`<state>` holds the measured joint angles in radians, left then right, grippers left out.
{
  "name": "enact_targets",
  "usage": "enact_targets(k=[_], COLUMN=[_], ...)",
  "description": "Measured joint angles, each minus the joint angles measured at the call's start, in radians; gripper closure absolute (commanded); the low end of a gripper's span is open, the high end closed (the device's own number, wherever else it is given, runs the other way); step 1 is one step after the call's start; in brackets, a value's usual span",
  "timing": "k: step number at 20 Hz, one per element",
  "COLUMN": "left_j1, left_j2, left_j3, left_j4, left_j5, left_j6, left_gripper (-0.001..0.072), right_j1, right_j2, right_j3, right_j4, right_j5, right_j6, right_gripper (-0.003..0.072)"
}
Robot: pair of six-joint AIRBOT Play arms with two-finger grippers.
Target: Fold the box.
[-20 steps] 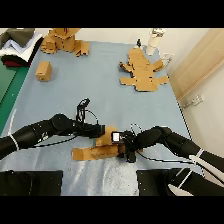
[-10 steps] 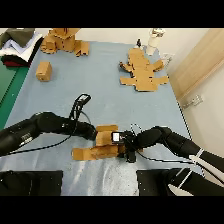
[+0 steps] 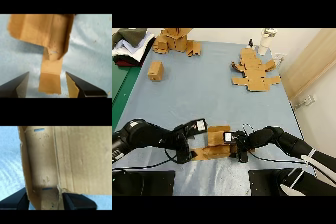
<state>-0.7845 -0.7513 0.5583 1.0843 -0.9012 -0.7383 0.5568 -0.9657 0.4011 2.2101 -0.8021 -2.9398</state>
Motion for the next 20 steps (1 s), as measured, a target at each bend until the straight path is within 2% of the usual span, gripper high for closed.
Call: enact_targets(k=[3, 10, 12, 18, 19, 20], left_j1=[-0.008, -0.014, -0.014, -0.014, -0.014, -0.014], left_j2=[-0.047, -0.164, -0.185, -0.217, -0.219, -0.22], left_j3=[-0.023, -0.037, -0.038, -0.045, -0.048, -0.051], left_j4=[-0.026, -0.201, -0.237, -0.278, -0.28, -0.281], left_j5=[0.019, 0.072, 0.08, 0.11, 0.119, 0.129], left_j6=[0.09, 0.28, 0.31, 0.351, 0.354, 0.354], left_gripper=[0.002, 0.0023, 0.0198, 0.0197, 0.0241, 0.0412], right_j1=[0.0, 0.0, 0.0, 0.0, 0.0, 0.0], right_j2=[0.0, 0.0, 0.0, 0.0, 0.0, 0.0], right_j3=[0.0, 0.0, 0.0, 0.0, 0.0, 0.0], right_j4=[0.0, 0.0, 0.0, 0.0, 0.0, 0.0], right_j5=[0.0, 0.0, 0.0, 0.0, 0.0, 0.0], right_j6=[0.0, 0.0, 0.0, 0.0, 0.0, 0.0], right_gripper=[0.0184, 0.0183, 0.0184, 0.0184, 0.0184, 0.0184])
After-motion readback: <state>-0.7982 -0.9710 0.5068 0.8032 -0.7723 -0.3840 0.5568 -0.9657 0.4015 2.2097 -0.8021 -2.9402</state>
